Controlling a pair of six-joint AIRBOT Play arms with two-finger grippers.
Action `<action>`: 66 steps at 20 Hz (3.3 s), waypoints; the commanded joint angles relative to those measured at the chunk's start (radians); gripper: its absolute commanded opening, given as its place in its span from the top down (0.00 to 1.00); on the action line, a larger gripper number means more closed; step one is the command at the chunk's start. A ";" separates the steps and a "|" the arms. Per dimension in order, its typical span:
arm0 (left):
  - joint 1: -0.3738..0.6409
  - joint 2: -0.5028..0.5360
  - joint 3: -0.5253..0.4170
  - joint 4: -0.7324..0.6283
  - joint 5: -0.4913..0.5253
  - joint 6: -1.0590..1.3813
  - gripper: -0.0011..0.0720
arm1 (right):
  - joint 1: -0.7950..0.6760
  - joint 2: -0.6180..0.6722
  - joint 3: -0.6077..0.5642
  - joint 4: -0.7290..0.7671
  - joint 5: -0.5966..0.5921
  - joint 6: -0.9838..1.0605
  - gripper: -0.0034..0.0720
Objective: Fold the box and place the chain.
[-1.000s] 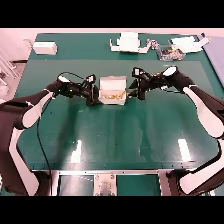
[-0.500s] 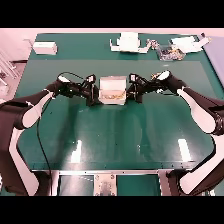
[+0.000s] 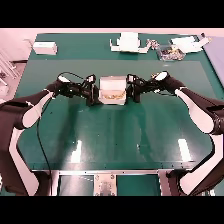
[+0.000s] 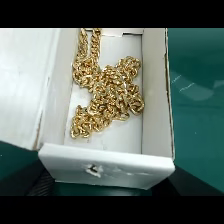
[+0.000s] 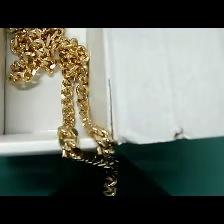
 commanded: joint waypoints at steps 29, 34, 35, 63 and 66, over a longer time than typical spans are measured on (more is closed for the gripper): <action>0.000 0.000 0.000 0.000 0.000 0.000 0.52 | 0.232 0.414 0.077 0.065 -0.039 0.430 0.95; 0.000 0.000 0.000 0.000 0.000 0.000 0.52 | 0.243 0.308 0.032 0.058 -0.056 0.491 0.95; 0.000 0.000 0.000 0.000 0.000 0.000 0.52 | 0.234 0.272 0.022 0.052 -0.056 0.492 0.95; 0.000 0.000 0.000 0.000 0.000 0.000 0.52 | -0.148 -0.064 0.227 -0.185 0.245 0.099 0.27; 0.000 0.000 0.000 0.000 0.000 0.000 0.52 | -0.134 -0.083 0.235 -0.185 0.244 0.082 0.28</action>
